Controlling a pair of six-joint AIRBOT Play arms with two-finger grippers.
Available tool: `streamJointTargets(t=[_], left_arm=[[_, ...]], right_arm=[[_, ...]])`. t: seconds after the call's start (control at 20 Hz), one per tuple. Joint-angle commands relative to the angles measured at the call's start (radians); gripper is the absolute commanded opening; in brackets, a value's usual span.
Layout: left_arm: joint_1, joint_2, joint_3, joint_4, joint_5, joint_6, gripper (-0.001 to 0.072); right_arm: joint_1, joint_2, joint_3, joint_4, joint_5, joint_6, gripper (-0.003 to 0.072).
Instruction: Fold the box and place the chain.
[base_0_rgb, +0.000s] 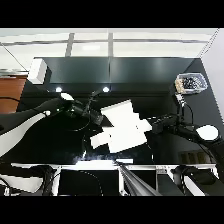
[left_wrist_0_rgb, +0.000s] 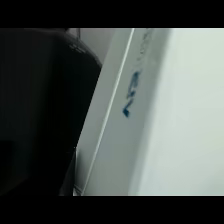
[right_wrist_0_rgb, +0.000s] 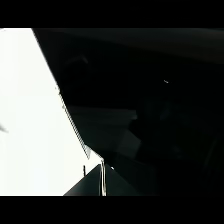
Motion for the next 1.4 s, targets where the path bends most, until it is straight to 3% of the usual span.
streamJointTargets(t=[0.0, 0.05, 0.15, 0.3, 0.4, 0.6, 0.75, 0.85, 1.0, 1.25, 1.35], left_arm=[[-0.001, -0.018, 0.018, 0.024, -0.015, 0.005, 0.03], [0.001, -0.018, 0.018, 0.025, -0.018, 0.01, 0.0191], [0.007, -0.018, 0.018, 0.024, -0.031, 0.026, 0.0053], [0.022, -0.018, 0.018, 0.024, -0.04, 0.027, 0.0023], [0.031, -0.017, 0.018, 0.023, -0.04, 0.023, 0.0022], [0.013, 0.001, 0.017, 0.024, -0.053, 0.019, 0.0019], [-0.041, 0.087, 0.017, 0.047, -0.019, 0.091, 0.0018], [-0.077, 0.156, 0.017, 0.109, 0.048, 0.14, 0.002], [-0.13, 0.186, 0.017, 0.254, 0.045, 0.307, 0.0021], [-0.222, 0.182, 0.014, 0.304, 0.288, 0.478, 0.0021], [-0.227, 0.163, 0.016, 0.309, 0.327, 0.494, 0.0023]], right_arm=[[0.001, 0.0, 0.0, -0.003, 0.013, 0.0, 0.0004], [0.001, 0.0, 0.0, -0.014, 0.012, 0.0, 0.0004], [0.001, 0.0, 0.0, -0.04, 0.013, 0.001, 0.0005], [0.001, 0.0, 0.0, -0.044, 0.011, 0.0, 0.0033], [-0.006, 0.001, 0.008, -0.062, 0.012, 0.001, 0.0471], [-0.132, 0.001, 0.134, -0.227, 0.005, 0.0, 0.0477], [-0.198, 0.001, 0.214, -0.297, 0.008, -0.014, 0.0476], [-0.196, 0.001, 0.224, -0.357, 0.015, -0.079, 0.0476], [-0.173, 0.0, 0.224, -0.387, 0.066, -0.224, 0.0476], [-0.102, -0.011, 0.222, -0.387, 0.119, -0.361, 0.0476], [-0.071, -0.035, 0.219, -0.387, 0.124, -0.368, 0.0476]])
